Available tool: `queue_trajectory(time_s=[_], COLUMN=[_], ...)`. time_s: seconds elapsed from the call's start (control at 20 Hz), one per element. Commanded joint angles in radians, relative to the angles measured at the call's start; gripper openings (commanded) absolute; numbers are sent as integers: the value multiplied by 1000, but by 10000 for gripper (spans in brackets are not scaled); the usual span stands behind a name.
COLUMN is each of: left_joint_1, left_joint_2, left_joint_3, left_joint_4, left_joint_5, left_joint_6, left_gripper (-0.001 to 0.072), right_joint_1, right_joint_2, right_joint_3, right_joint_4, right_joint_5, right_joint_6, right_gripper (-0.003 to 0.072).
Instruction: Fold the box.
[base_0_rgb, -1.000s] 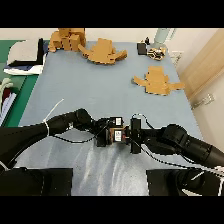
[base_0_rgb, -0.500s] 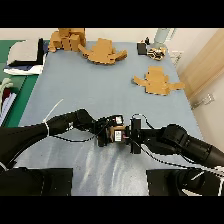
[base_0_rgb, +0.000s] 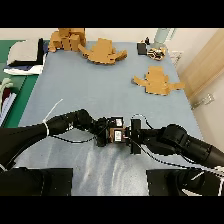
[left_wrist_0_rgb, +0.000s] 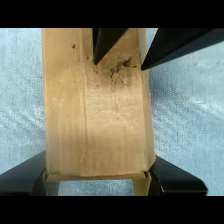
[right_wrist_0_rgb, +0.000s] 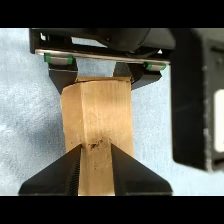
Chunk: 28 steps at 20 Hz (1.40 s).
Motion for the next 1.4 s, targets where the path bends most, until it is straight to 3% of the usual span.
queue_trajectory(time_s=[0.0,0.1,0.25,0.3,0.5,0.95,1.2,1.35], left_joint_1=[0,0,0,0,0,0,0,0], left_joint_2=[-1,-1,-1,-1,-1,-1,-1,-1], left_joint_3=[0,0,0,0,0,0,0,0], left_joint_4=[13,13,13,13,13,11,10,10], left_joint_5=[2,2,2,2,2,2,2,1], left_joint_6=[14,14,14,14,14,14,14,14], left_gripper=[316,316,315,315,316,316,316,316], right_joint_1=[1,1,1,1,1,-1,1,23], right_joint_2=[0,0,0,0,0,-10,-49,-33], right_joint_3=[1,1,1,1,1,-6,-31,-31], right_joint_4=[0,0,0,0,51,27,22,-41], right_joint_5=[0,0,0,0,1,5,95,103], right_joint_6=[0,0,0,0,0,-2,-5,-4], right_gripper=[278,403,427,516,562,560,548,473])
